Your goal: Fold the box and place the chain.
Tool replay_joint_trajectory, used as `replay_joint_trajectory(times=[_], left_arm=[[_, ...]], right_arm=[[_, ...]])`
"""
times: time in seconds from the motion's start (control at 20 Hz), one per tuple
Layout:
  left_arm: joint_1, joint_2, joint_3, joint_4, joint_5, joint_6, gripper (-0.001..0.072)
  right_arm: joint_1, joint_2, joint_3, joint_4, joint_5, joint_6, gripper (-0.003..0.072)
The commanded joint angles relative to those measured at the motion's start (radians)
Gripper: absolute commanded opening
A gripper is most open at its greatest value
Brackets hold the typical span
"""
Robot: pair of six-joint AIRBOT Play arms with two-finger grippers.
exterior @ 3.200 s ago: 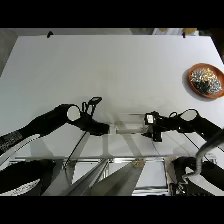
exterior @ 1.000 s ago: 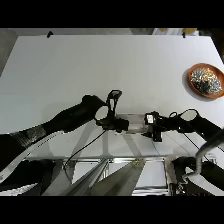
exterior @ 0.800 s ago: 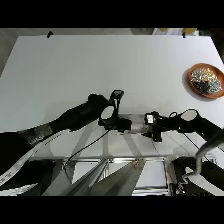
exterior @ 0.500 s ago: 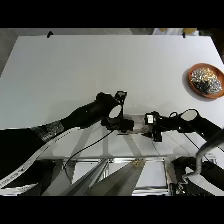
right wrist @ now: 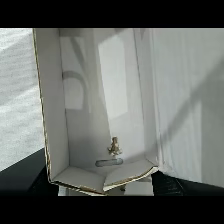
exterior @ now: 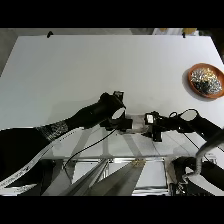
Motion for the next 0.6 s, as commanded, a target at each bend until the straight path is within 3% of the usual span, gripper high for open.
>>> replay_joint_trajectory(times=[0.0, 0.25, 0.3, 0.35, 0.55], left_arm=[[-0.001, -0.002, 0.002, 0.042, 0.018, -0.063, 0.0340], [-0.001, -0.039, 0.003, 0.045, 0.013, -0.066, 0.0330], [-0.001, -0.042, 0.003, 0.046, 0.013, -0.067, 0.0319], [-0.001, -0.045, 0.003, 0.046, 0.013, -0.069, 0.0258], [-0.004, -0.046, 0.003, 0.035, -0.019, -0.069, 0.0248]], right_arm=[[0.000, 0.001, 0.000, -0.001, 0.001, -0.001, 0.0342], [0.000, 0.001, 0.000, 0.000, 0.001, -0.001, 0.0342], [0.000, 0.001, 0.000, 0.000, 0.001, -0.001, 0.0342], [0.000, 0.001, 0.000, 0.000, 0.001, -0.001, 0.0342], [0.000, 0.001, 0.000, 0.000, 0.001, -0.001, 0.0342]])
